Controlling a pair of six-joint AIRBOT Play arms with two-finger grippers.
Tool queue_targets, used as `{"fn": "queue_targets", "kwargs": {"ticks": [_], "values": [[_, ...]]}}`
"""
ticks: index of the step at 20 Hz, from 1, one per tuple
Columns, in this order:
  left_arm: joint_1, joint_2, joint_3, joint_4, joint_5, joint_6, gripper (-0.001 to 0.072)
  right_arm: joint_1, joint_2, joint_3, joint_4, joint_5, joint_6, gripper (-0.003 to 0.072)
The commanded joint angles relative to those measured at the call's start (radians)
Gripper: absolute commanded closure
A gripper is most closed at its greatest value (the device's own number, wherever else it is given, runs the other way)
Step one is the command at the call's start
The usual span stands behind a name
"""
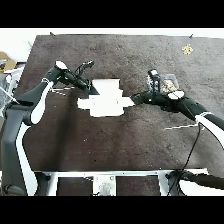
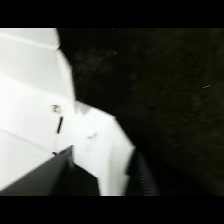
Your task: Fold the box and place the chain.
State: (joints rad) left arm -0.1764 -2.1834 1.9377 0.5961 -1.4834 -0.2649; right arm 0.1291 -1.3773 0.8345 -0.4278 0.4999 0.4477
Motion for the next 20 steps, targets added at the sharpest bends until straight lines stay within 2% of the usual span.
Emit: {"fn": "queue_targets", "kwargs": {"ticks": [1, 3, 9, 10, 11, 15, 20], "values": [[0.001, 0.004, 0.013, -0.002, 0.063, 0.135, 0.07, -0.057, 0.031, 0.0, -0.019, -0.008, -0.031, 0.041], [0.001, 0.011, 0.025, -0.001, 0.099, 0.189, 0.07, -0.06, 0.031, 0.0, -0.021, -0.008, -0.053, 0.041], [0.001, 0.01, 0.029, 0.026, 0.125, 0.332, 0.07, -0.06, 0.029, 0.0, -0.021, -0.018, -0.09, 0.0402], [0.001, 0.01, 0.029, 0.026, 0.126, 0.344, 0.07, -0.06, 0.028, 0.0, -0.021, -0.018, -0.091, 0.0255], [0.001, 0.006, 0.029, 0.024, 0.128, 0.354, 0.07, -0.06, 0.024, 0.0, -0.021, -0.018, -0.094, 0.0163], [0.001, -0.007, -0.019, 0.025, 0.169, 0.354, 0.0701, -0.058, -0.003, 0.0, -0.021, -0.013, -0.115, 0.0161], [0.001, -0.008, -0.053, 0.025, 0.192, 0.404, 0.0701, -0.058, -0.009, 0.0, -0.013, -0.007, -0.261, 0.0159]]}}
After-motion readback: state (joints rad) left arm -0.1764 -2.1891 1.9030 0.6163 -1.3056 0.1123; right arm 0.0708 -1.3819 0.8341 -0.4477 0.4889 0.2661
